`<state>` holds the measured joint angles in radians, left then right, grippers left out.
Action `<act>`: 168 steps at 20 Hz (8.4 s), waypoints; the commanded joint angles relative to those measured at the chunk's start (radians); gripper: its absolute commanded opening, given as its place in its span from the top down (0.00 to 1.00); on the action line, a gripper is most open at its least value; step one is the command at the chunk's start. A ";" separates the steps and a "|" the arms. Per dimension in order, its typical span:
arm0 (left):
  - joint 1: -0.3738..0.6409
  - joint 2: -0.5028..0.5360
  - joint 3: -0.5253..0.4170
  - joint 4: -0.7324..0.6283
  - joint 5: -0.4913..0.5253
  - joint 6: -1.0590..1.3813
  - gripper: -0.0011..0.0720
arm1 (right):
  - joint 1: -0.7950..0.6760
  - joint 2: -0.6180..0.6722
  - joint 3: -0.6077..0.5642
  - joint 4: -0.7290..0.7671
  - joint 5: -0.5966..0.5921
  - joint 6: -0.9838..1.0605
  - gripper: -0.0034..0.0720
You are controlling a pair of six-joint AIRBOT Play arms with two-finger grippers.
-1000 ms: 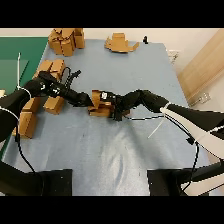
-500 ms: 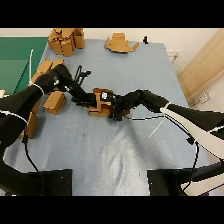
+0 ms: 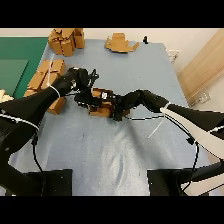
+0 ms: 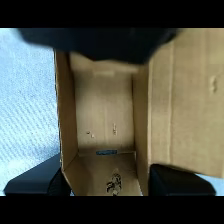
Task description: Fold the box.
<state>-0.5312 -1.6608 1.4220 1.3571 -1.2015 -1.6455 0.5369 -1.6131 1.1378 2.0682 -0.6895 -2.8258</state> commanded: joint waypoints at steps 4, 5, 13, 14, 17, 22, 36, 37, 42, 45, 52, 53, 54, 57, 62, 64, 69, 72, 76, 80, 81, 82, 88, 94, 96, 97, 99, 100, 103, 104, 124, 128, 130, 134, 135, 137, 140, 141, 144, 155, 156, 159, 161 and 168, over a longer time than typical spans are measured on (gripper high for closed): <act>-0.011 0.026 0.006 0.039 0.019 -0.038 0.28 | 0.000 0.000 0.000 0.000 0.000 0.001 0.22; -0.011 0.026 0.006 0.037 0.031 -0.041 0.28 | 0.000 0.000 0.000 0.000 0.000 0.001 0.22; -0.019 -0.009 0.006 0.061 0.036 -0.121 0.28 | 0.000 0.000 0.000 0.000 0.000 0.001 0.22; -0.027 -0.013 0.006 0.088 0.041 -0.150 0.28 | 0.000 0.000 0.000 0.000 0.000 0.001 0.22; -0.068 -0.016 0.007 0.190 0.077 -0.218 0.28 | 0.000 0.000 0.000 0.000 0.001 0.001 0.27; -0.111 -0.026 0.007 0.253 0.075 -0.256 0.28 | 0.000 0.000 0.000 0.000 0.000 0.001 0.27; -0.149 -0.034 0.007 0.259 0.111 -0.259 0.96 | 0.000 0.000 0.000 0.001 0.000 0.001 0.27; -0.158 -0.034 0.008 0.259 0.121 -0.261 0.69 | 0.000 0.000 0.000 0.001 0.000 0.001 0.27; -0.172 -0.034 0.007 0.288 0.108 -0.301 0.56 | 0.000 0.000 0.000 0.001 0.000 0.001 0.27; -0.172 -0.035 0.007 0.370 0.071 -0.343 0.56 | 0.000 0.000 0.000 0.001 0.000 0.001 0.27; -0.172 -0.042 0.007 0.378 0.034 -0.335 0.97 | 0.000 0.000 0.000 0.001 0.000 0.001 0.27; -0.172 -0.042 0.007 0.378 0.034 -0.334 0.97 | 0.001 0.000 0.000 0.001 0.000 0.001 0.27; -0.173 -0.042 0.007 0.374 0.034 -0.334 0.97 | 0.000 0.000 0.000 0.001 0.000 0.001 0.27; -0.173 -0.042 0.007 0.363 0.029 -0.334 0.97 | 0.001 0.000 0.000 0.001 0.000 0.001 0.27; -0.174 -0.042 0.007 0.370 0.031 -0.338 0.97 | 0.000 0.000 0.000 0.001 0.000 0.001 0.27; -0.174 -0.042 0.007 0.375 0.030 -0.338 0.97 | 0.001 0.000 0.000 0.001 0.000 0.001 0.27; -0.173 -0.041 0.007 0.368 0.042 -0.330 0.97 | 0.000 0.000 0.000 0.001 0.000 0.001 0.27; -0.166 -0.031 0.007 0.368 0.033 -0.307 0.77 | 0.000 0.000 0.000 0.001 0.000 0.001 0.27; -0.148 0.012 0.007 0.363 0.035 -0.309 0.33 | 0.000 0.000 0.000 0.001 0.000 0.001 0.27; -0.112 0.052 0.007 0.303 0.033 -0.254 0.32 | 0.000 0.000 0.000 0.000 0.000 0.001 0.27; -0.102 0.065 0.007 0.258 0.034 -0.195 0.32 | 0.000 0.000 0.000 0.000 0.000 0.001 0.27; -0.087 0.080 0.007 0.200 0.027 -0.099 0.32 | 0.000 0.000 0.000 0.000 0.000 0.001 0.27; 0.091 0.196 -0.018 -0.122 -0.074 0.433 0.13 | 0.000 0.000 0.000 0.000 0.000 0.001 0.27; 0.559 0.244 -0.182 -0.723 -0.319 1.292 0.07 | 0.003 0.000 0.000 0.007 0.000 0.001 0.27; 0.627 0.214 -0.207 -0.663 -0.205 1.476 0.07 | 0.003 0.000 0.000 0.008 0.000 0.001 0.27; 0.632 0.188 -0.207 -0.643 -0.190 1.578 0.07 | 0.004 0.000 0.000 0.008 0.000 0.001 0.27; 0.608 0.136 -0.207 -0.660 -0.181 1.770 0.07 | 0.005 0.000 0.000 0.008 0.000 0.001 0.27; 0.575 0.111 -0.206 -0.658 -0.175 1.859 0.07 | 0.005 0.000 0.000 0.008 0.000 0.001 0.27; 0.475 0.052 -0.206 -0.637 -0.126 2.040 0.06 | 0.005 0.000 0.000 0.008 0.000 0.001 0.27; 0.449 0.041 -0.207 -0.622 -0.108 2.079 0.02 | 0.005 0.000 0.000 0.008 -0.001 0.001 0.27; 0.332 -0.032 -0.206 -0.676 -0.029 2.072 0.02 | 0.006 0.000 0.000 0.009 -0.008 0.001 0.27; 0.319 -0.032 -0.207 -0.684 -0.004 2.071 0.03 | 0.006 0.000 0.000 0.008 -0.008 0.001 0.27; 0.308 -0.039 -0.207 -0.681 0.005 2.070 0.03 | 0.006 0.000 0.000 0.008 -0.008 0.001 0.27; 0.296 -0.062 -0.207 -0.680 0.021 2.067 0.03 | 0.006 0.000 0.000 0.008 -0.008 0.001 0.27; 0.295 -0.064 -0.207 -0.680 0.022 2.067 0.03 | 0.006 0.000 0.000 0.008 -0.008 0.001 0.27; 0.296 -0.064 -0.207 -0.680 0.023 2.066 0.03 | 0.006 0.000 0.000 0.008 -0.008 0.001 0.27; 0.296 -0.064 -0.207 -0.679 0.015 2.065 0.45 | 0.006 0.000 0.000 0.008 -0.008 0.001 0.27; 0.296 -0.063 -0.206 -0.679 0.016 2.065 0.45 | 0.005 0.000 0.000 0.008 -0.008 0.001 0.27; 0.303 -0.063 -0.206 -0.681 0.014 2.039 0.32 | 0.005 0.000 0.000 0.008 -0.008 0.001 0.27; 0.308 -0.063 -0.207 -0.684 0.015 2.037 0.27 | 0.003 0.012 0.000 0.003 -0.040 0.030 0.00; 0.309 -0.063 -0.207 -0.684 0.015 2.037 0.27 | 0.000 0.020 0.000 -0.006 -0.060 0.055 0.00; 0.309 -0.063 -0.207 -0.684 0.015 2.036 0.27 | -0.015 0.049 0.000 -0.018 -0.138 0.103 0.00; 0.309 -0.063 -0.207 -0.684 0.016 2.022 0.27 | -0.032 0.074 0.000 -0.031 -0.164 0.135 0.00; 0.309 -0.063 -0.207 -0.681 0.017 2.019 0.27 | -0.083 0.222 0.000 0.057 -0.224 0.253 0.07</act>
<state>-0.2230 -1.7237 1.2148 0.6743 -1.1854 0.3744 0.4671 -1.4509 1.1362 2.0640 -0.8753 -2.6308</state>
